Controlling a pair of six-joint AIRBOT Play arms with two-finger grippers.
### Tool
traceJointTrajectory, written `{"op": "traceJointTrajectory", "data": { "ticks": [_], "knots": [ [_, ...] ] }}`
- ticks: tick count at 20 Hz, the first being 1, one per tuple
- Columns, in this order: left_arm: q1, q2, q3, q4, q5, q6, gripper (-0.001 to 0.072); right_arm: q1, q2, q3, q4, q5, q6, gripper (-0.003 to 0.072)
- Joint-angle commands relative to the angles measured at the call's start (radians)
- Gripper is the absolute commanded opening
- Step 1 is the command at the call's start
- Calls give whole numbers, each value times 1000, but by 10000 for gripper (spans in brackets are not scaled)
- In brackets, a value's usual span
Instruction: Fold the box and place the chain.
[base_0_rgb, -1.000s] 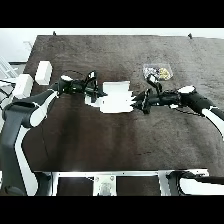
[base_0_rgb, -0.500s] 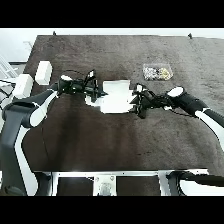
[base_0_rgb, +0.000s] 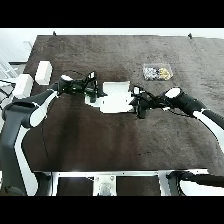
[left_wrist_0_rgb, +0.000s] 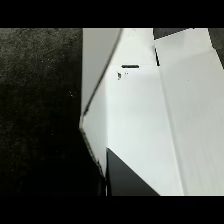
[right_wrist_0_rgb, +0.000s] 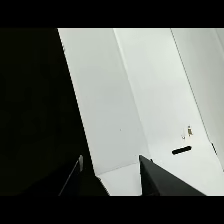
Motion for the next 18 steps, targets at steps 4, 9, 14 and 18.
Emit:
{"op": "traceJointTrajectory", "data": {
  "ticks": [4, 9, 14, 18],
  "knots": [
    [0, 0, 0, 18, 10, 0, 24, 2, 3, -12, -2, 62, 21, 434],
    [0, -1, 0, 18, 9, -1, 23, 22, 7, -79, 1, -44, 14, 434],
    [0, -1, 0, 18, 9, -1, 23, 68, 6, -79, 2, -180, -28, 437],
    [0, 0, 0, 18, 9, -4, 24, 71, -35, -79, 2, -215, -81, 435]
  ]
}}
